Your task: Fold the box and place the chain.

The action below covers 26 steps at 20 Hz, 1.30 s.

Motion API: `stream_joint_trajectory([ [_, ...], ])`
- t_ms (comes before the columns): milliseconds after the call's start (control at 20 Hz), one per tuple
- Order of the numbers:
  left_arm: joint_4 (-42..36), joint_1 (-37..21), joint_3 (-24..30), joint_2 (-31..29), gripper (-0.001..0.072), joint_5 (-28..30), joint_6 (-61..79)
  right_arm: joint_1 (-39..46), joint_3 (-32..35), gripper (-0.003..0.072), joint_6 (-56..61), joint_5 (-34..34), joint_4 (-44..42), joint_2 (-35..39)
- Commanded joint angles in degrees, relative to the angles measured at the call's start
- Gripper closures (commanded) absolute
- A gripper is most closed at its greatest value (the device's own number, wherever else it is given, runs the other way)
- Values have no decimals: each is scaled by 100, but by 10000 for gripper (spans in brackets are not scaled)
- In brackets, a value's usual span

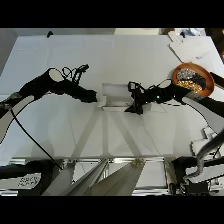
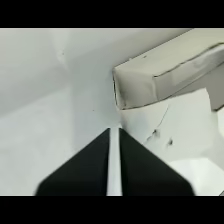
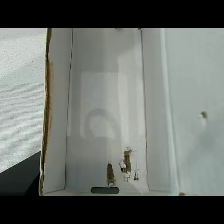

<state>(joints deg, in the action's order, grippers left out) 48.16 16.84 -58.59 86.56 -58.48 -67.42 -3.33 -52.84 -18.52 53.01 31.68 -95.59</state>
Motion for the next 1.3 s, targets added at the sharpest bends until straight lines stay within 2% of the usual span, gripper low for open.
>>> stream_joint_trajectory([
  [0, -146, -24, 0, -140, 526, -11, 184, 0, -2, 180, 2, 7, 0, 0],
  [150, -146, -17, 2, -127, 524, -11, 188, 0, -2, 180, 2, 7, 0, 0],
  [250, -146, -17, 0, -127, 474, -26, 212, 0, -2, 180, 2, 7, 0, 0],
  [400, -146, -17, 2, -127, 471, -28, 210, 0, -2, 180, 2, 7, 0, -2],
  [500, -131, -2, 2, -125, 354, -28, 208, 0, -2, 180, 2, 7, 0, 0],
  [600, -98, 42, 2, -114, 297, -44, 212, 0, -2, 180, 2, 7, 0, 0],
  [850, 96, 81, 2, 9, 287, -249, 330, 2, -2, 180, 2, 7, 0, 0],
  [950, 31, 83, 2, 90, 219, -260, 330, 0, -2, 180, 2, 7, 0, 0],
  [1250, -883, 83, 2, 129, 215, -179, 739, 2, -2, 180, 2, 7, 0, -2],
])
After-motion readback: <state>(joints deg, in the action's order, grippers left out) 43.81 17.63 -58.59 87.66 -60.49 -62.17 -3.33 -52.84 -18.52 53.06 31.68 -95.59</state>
